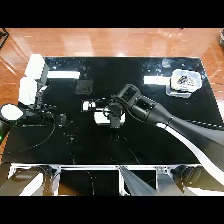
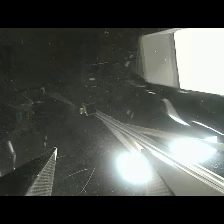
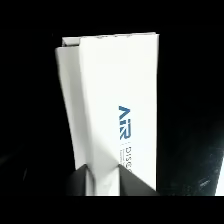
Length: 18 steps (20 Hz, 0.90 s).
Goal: Fold the box and place the chain.
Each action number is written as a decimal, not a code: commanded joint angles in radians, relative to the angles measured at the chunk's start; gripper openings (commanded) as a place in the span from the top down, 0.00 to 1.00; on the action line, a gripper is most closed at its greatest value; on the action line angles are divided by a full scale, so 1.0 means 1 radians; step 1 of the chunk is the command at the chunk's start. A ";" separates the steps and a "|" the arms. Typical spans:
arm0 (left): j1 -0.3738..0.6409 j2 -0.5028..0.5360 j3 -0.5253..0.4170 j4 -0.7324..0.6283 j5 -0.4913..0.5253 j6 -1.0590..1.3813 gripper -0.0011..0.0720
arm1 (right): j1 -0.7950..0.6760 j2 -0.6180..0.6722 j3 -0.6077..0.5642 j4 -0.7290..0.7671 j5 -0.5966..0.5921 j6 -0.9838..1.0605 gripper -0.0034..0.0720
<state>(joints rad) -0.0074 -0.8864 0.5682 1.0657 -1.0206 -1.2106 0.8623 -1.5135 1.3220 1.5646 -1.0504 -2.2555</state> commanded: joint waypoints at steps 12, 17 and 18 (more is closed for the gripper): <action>0.001 -0.001 0.000 0.000 0.000 0.000 0.14 | -0.015 0.016 0.051 -0.002 -0.049 0.001 0.88; 0.001 -0.001 0.000 0.000 0.000 0.000 0.14 | -0.014 0.016 0.051 0.017 -0.054 0.001 0.88; 0.001 -0.001 0.000 0.000 0.000 0.000 0.14 | -0.015 0.015 0.051 0.021 -0.054 0.001 0.88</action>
<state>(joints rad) -0.0074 -0.8864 0.5682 1.0657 -1.0210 -1.2106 0.8482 -1.4979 1.3712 1.5707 -1.1000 -2.2551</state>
